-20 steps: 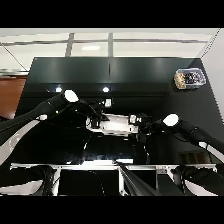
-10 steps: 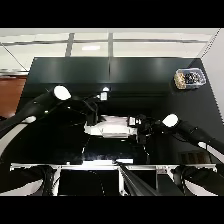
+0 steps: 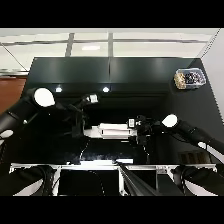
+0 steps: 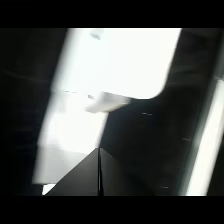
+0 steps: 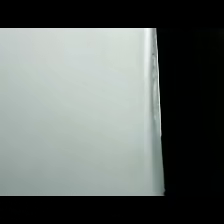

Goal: Fold the box and place the chain.

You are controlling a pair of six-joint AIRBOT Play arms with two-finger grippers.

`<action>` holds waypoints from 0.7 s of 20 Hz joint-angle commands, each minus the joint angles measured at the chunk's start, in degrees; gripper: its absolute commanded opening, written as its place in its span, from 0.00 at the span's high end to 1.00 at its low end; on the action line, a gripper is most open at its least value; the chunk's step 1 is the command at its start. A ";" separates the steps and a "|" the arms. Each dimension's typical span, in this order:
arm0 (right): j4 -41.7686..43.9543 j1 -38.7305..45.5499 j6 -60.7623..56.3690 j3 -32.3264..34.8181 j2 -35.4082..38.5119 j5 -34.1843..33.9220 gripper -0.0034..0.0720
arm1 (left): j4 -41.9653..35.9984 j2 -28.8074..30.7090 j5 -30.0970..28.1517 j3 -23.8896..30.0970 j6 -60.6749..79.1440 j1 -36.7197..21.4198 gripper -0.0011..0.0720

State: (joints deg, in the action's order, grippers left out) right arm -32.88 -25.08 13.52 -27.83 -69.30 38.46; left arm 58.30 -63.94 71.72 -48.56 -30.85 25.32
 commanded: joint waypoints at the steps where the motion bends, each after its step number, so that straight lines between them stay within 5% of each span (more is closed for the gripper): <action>1: -0.02 -0.04 0.02 0.04 -0.04 -0.09 0.70 | -6.25 0.59 0.74 4.79 -4.17 4.48 0.94; 5: -0.02 -0.04 0.02 0.04 -0.04 -0.09 0.69 | -22.69 0.59 -14.19 6.38 -3.30 5.27 0.94; 10: 0.00 -0.04 0.02 0.04 -0.04 -0.11 0.70 | -28.17 -3.21 -38.42 6.36 -1.29 3.37 0.94; 14: 0.00 -0.04 0.02 0.04 -0.04 -0.11 0.70 | -22.38 -9.99 -36.15 5.53 -0.52 3.39 0.94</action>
State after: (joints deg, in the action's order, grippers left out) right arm -32.91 -25.08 13.54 -27.83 -69.30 38.37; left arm 33.26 -70.17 38.11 -42.61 -31.88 28.82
